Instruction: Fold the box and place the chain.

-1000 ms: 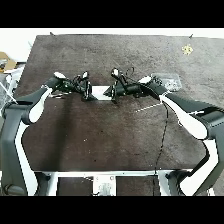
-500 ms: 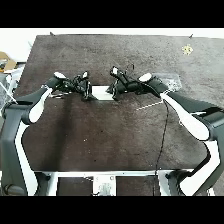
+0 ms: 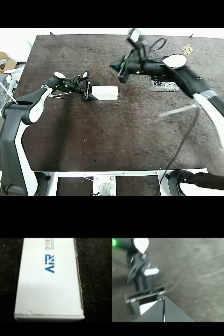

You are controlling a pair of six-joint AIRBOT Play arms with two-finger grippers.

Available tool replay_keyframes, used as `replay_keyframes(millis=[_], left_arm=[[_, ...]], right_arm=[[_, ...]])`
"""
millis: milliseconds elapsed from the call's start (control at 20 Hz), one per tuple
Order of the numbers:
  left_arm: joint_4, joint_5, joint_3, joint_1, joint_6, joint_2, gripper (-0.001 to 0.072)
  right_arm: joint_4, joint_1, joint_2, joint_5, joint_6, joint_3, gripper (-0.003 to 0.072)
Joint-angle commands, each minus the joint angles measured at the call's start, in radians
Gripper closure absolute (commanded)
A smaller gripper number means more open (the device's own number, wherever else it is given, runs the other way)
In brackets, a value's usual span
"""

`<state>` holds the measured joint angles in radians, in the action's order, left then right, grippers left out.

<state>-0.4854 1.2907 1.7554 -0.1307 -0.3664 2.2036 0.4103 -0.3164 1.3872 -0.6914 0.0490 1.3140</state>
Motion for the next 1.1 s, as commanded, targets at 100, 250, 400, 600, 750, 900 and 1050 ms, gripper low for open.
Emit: replay_keyframes(millis=[100, 250, 400, 600, 750, 900, 1050], left_arm=[[0.000, 0.000, 0.000, 0.001, -0.001, 0.001, 0.0319], [0.000, 0.000, 0.000, 0.001, -0.001, 0.001, 0.0319], [0.000, 0.000, 0.000, 0.001, -0.001, 0.001, 0.0319], [0.006, 0.000, 0.000, 0.001, -0.001, 0.001, 0.0319], [0.009, 0.001, 0.000, 0.001, 0.000, 0.001, 0.0319], [0.026, 0.004, 0.000, 0.001, 0.003, 0.000, 0.0450], [0.055, 0.003, 0.023, 0.002, 0.035, -0.008, 0.0699]], right_arm=[[0.225, 0.003, -0.400, 0.377, 0.286, -0.376, 0.0686], [0.244, 0.045, -0.624, 0.495, 0.315, -0.652, 0.0685], [0.240, 0.121, -0.806, 0.554, 0.368, -0.908, 0.0686], [0.237, 0.176, -0.951, 0.616, 0.401, -1.128, 0.0686], [0.237, 0.183, -0.985, 0.700, 0.401, -1.200, 0.0686], [0.237, 0.183, -0.985, 0.712, 0.400, -1.205, 0.0685], [0.241, 0.183, -0.985, 0.726, 0.399, -1.205, 0.0685]])
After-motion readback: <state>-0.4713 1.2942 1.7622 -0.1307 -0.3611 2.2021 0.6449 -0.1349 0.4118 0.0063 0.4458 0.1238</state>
